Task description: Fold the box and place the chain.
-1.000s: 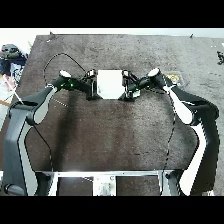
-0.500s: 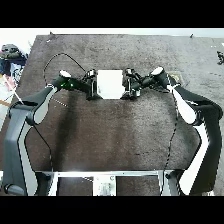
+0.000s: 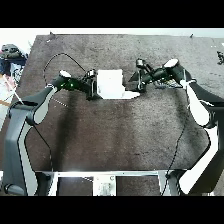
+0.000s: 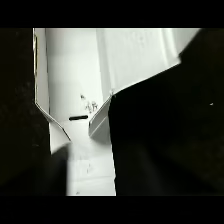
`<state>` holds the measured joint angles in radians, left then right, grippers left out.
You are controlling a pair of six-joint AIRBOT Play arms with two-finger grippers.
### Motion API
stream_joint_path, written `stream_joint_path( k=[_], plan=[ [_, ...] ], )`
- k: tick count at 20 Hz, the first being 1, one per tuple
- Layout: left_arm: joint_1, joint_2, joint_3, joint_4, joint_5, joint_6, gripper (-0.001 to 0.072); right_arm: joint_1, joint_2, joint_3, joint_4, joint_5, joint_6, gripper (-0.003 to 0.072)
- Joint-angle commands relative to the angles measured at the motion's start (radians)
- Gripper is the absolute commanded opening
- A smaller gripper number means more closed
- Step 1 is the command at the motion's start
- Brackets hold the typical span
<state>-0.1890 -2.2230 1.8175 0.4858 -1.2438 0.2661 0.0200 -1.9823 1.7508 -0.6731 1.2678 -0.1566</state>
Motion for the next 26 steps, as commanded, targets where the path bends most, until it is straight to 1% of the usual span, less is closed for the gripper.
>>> stream_joint_path(
  k=[1,2,4,8,10,12,13,17,19,23,26],
  plan=[
    [0.001,0.000,0.000,0.000,-0.001,0.001,0.0447,-0.004,0.035,0.001,0.133,0.052,0.049,0.0108],
    [0.001,0.000,0.000,0.000,-0.001,0.001,0.0447,0.003,0.033,0.000,0.190,0.053,0.049,0.0010],
    [0.001,0.000,0.000,0.000,-0.001,0.001,0.0447,0.033,0.026,0.000,0.237,0.008,0.049,0.0009],
    [0.001,0.000,0.000,0.000,-0.001,0.001,0.0447,0.107,0.005,0.000,0.231,-0.158,0.048,0.0009],
    [0.001,0.000,0.000,0.000,-0.001,0.001,0.0447,0.130,-0.015,0.000,0.208,-0.217,0.048,0.0009],
    [0.001,0.000,0.000,0.000,-0.001,0.001,0.0446,0.137,-0.037,0.000,0.153,-0.290,0.048,0.0009],
    [0.001,0.000,0.000,0.000,-0.001,0.001,0.0447,0.134,-0.048,0.000,0.153,-0.314,0.048,0.0009],
    [0.001,0.000,0.000,0.000,-0.001,0.001,0.0447,0.114,-0.063,0.000,0.152,-0.326,0.045,0.0008],
    [0.001,0.000,0.000,0.000,-0.001,0.001,0.0447,0.112,-0.063,0.000,0.127,-0.325,0.045,0.0008],
    [0.001,0.000,0.000,0.000,-0.001,0.001,0.0447,0.116,-0.077,0.000,0.082,-0.288,0.045,0.0009],
    [0.001,0.000,0.000,0.000,-0.001,0.001,0.0447,0.116,-0.077,0.000,0.078,-0.288,0.045,0.0008]
  ],
)
